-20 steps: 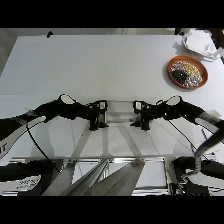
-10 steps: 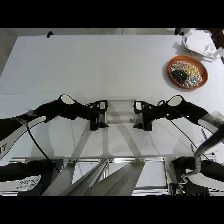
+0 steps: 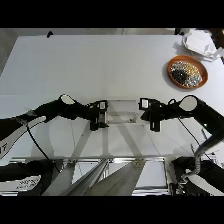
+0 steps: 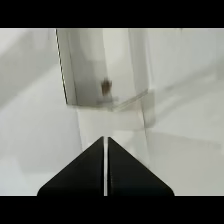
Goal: Fold the box and place the chain.
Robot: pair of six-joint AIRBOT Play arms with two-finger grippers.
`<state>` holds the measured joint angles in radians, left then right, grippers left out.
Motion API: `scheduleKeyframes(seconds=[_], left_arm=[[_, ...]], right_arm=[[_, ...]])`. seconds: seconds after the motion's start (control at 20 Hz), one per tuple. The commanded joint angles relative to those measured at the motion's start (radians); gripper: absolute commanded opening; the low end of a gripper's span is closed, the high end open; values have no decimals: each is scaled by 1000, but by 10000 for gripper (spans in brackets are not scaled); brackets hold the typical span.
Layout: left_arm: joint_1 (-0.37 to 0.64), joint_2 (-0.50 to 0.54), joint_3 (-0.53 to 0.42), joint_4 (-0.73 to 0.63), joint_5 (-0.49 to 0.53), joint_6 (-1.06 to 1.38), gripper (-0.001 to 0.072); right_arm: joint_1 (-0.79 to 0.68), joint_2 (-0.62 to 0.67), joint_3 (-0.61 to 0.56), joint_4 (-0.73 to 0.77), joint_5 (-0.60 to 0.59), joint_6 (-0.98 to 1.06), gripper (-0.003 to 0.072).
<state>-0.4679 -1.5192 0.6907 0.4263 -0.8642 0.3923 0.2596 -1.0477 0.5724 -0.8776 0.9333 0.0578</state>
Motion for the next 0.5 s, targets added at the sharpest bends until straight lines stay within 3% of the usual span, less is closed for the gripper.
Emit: scheduleKeyframes(seconds=[0.0,0.1,0.2,0.45], left_arm=[[0,1,-1,0,-1,0,336],[0,1,-1,0,-1,0,336],[0,1,-1,0,-1,0,336],[0,1,-1,0,-1,0,336]], right_arm=[[11,48,1,273,21,-18,13],[54,43,1,358,-68,-101,12],[125,8,1,421,-230,-138,12],[262,-198,1,567,-645,-133,12]])
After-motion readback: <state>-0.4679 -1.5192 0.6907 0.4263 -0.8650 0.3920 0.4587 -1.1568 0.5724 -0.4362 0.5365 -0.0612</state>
